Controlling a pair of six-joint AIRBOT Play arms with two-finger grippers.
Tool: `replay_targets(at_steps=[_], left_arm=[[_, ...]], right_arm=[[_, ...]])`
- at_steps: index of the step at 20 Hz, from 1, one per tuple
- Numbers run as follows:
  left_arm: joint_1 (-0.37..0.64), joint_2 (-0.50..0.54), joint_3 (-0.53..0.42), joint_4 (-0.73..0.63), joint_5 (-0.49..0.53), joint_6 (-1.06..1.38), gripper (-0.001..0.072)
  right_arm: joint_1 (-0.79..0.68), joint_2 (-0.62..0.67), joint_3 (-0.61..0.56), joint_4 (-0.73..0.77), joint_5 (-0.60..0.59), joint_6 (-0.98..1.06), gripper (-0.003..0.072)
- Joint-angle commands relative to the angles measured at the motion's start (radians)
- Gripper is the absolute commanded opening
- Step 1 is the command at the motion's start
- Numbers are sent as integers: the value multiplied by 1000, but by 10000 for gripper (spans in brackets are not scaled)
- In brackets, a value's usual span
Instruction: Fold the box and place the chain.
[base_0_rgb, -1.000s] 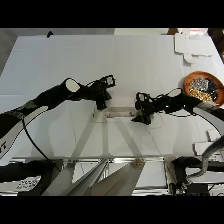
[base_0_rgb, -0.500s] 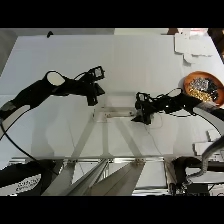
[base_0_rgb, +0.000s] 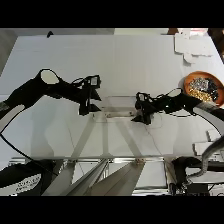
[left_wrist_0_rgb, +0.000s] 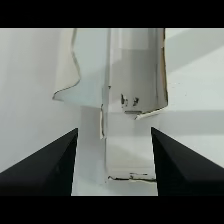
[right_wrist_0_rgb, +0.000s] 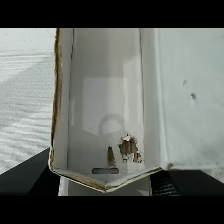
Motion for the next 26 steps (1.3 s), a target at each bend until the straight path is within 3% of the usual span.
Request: replay_targets(at_steps=[1,8,13,19,26], left_arm=[[-31,-35,-3,12,14,93,512],[-45,-79,-87,45,267,185,516],[-45,-80,-87,49,257,184,516],[-48,-80,-119,47,150,186,515],[-48,-80,-185,12,183,302,514]], right_arm=[[1,-1,0,0,0,0,431],[1,-1,0,0,0,0,431],[1,-1,0,0,0,0,431],[1,-1,0,0,0,0,431],[1,-1,0,0,0,1,431]])
